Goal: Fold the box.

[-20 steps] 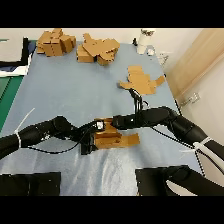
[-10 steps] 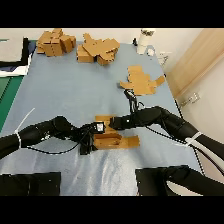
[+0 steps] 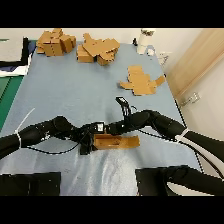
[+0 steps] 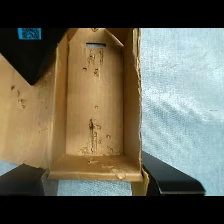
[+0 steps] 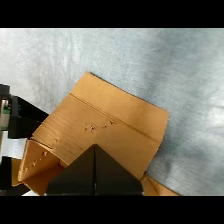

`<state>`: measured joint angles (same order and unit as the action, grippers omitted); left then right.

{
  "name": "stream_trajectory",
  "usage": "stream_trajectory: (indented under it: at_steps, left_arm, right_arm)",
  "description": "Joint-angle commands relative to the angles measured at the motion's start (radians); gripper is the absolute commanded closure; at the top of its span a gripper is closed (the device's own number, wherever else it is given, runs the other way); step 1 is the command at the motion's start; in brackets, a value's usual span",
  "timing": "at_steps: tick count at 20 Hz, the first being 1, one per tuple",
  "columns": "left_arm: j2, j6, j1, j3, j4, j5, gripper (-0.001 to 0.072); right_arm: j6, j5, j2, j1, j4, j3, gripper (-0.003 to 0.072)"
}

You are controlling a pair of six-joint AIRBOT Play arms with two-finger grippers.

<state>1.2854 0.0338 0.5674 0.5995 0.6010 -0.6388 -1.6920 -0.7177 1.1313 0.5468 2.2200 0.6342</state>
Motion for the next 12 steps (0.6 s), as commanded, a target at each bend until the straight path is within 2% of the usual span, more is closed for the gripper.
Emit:
stream_trajectory:
  at_steps: [1, 4, 7, 10, 12]
  left_arm:
    - [0.0, 0.0, 0.0, 0.0, 0.001, 0.0, 0.0249]
    - [0.0, 0.0, 0.0, 0.0, 0.001, 0.0, 0.0249]
    - [0.0, 0.0, 0.0, 0.0, 0.001, 0.0, 0.0249]
    - [0.0, 0.0, 0.0, 0.0, 0.001, 0.0, 0.0249]
    - [0.0, 0.0, 0.0, 0.0, 0.001, 0.0, 0.0249]
  right_arm:
    - [-0.011, -0.005, 0.008, 0.003, -0.029, 0.001, 0.0682]
    - [-0.011, -0.006, -0.014, 0.003, -0.055, 0.02, 0.0682]
    - [-0.008, -0.043, -0.1, -0.006, -0.172, 0.059, 0.0682]
    - [0.017, -0.185, -0.226, -0.016, -0.32, 0.075, 0.0682]
    - [-0.034, -0.338, -0.306, -0.015, -0.345, 0.072, 0.0682]
